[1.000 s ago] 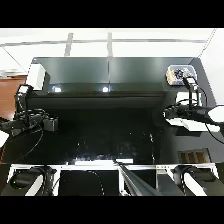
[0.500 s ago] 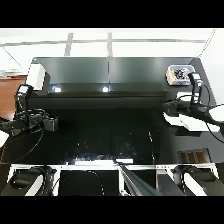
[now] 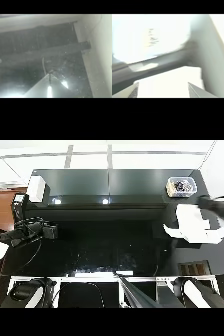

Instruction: Fold the box and place the chain.

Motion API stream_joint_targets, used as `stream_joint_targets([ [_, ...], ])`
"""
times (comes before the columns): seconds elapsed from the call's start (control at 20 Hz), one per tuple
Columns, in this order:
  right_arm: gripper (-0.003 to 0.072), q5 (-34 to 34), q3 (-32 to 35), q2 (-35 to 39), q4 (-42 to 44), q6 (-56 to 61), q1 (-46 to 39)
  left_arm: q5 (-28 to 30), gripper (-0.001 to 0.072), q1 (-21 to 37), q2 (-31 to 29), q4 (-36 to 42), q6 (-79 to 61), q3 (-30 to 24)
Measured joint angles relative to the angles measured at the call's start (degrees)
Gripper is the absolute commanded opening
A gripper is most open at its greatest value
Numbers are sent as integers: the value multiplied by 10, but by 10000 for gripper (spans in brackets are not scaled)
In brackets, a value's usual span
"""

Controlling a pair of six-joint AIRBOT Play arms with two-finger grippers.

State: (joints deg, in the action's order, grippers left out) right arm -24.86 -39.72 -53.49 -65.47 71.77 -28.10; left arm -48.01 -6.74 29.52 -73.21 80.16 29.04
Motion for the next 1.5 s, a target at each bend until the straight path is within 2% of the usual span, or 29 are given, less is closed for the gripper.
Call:
stream_joint_targets([
  [0.15,720,-92,-78,-73,-30,32,-161,11,711,-1,8,6,5,0],
  [0.3,720,-194,-152,-153,-40,11,-264,20,711,-1,20,17,10,0],
  [0.45,720,-304,-213,-232,-35,-51,-304,24,711,-1,33,26,13,0],
  [0.6,720,-378,-255,-295,-26,-109,-308,25,711,-1,46,31,13,0],
  [0.7,527,-403,-280,-327,-25,-145,-302,26,711,-1,52,34,13,0],
  [0.8,487,-427,-308,-357,-23,-169,-292,26,710,-1,56,36,13,0],
  [0.85,424,-437,-320,-369,-23,-178,-287,26,711,-1,57,38,13,0],
  [0.9,70,-445,-329,-377,-23,-188,-280,27,711,-1,58,39,14,0],
  [0.95,12,-450,-335,-384,-23,-196,-274,29,710,-1,59,40,14,0],
  [1.2,12,-480,-348,-382,-35,-221,-238,30,711,-1,60,43,15,0],
  [1.35,12,-480,-339,-333,0,-218,-207,30,711,-1,60,44,14,0],
  [1.5,12,-463,-305,-252,72,-210,-162,30,711,-1,60,45,13,0],
])
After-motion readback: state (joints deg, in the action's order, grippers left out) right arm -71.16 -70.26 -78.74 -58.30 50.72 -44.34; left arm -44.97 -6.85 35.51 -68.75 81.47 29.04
